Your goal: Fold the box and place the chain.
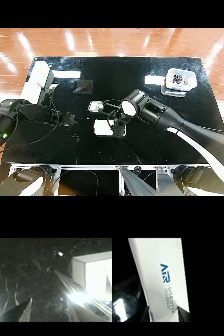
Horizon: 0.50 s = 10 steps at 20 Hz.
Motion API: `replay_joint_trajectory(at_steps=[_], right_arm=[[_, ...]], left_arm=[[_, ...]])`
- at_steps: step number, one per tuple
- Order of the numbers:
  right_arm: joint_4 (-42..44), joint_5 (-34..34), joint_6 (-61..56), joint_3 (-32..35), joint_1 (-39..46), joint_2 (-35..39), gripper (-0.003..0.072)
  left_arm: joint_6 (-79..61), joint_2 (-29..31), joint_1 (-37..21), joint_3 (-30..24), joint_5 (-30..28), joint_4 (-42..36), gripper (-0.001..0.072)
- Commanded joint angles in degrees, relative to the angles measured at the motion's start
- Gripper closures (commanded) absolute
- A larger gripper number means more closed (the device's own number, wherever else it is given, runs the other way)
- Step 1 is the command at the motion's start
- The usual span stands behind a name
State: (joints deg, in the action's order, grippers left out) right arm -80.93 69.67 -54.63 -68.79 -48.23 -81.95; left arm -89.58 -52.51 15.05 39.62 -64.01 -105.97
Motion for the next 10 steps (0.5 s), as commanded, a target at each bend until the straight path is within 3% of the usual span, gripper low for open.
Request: replay_joint_trajectory(at_steps=[1, 10], right_arm=[[0.1, 1.6, 0.0, -0.4, -0.1, 0.0, 0.0345], [-0.1, 2.4, 0.1, -2.6, 0.1, 0.0, 0.0344]], left_arm=[[0.0, 0.0, 0.0, 0.0, 0.0, 0.0, 0.0164], [0.0, 0.0, 0.0, 0.0, 0.0, -0.3, 0.0164]])
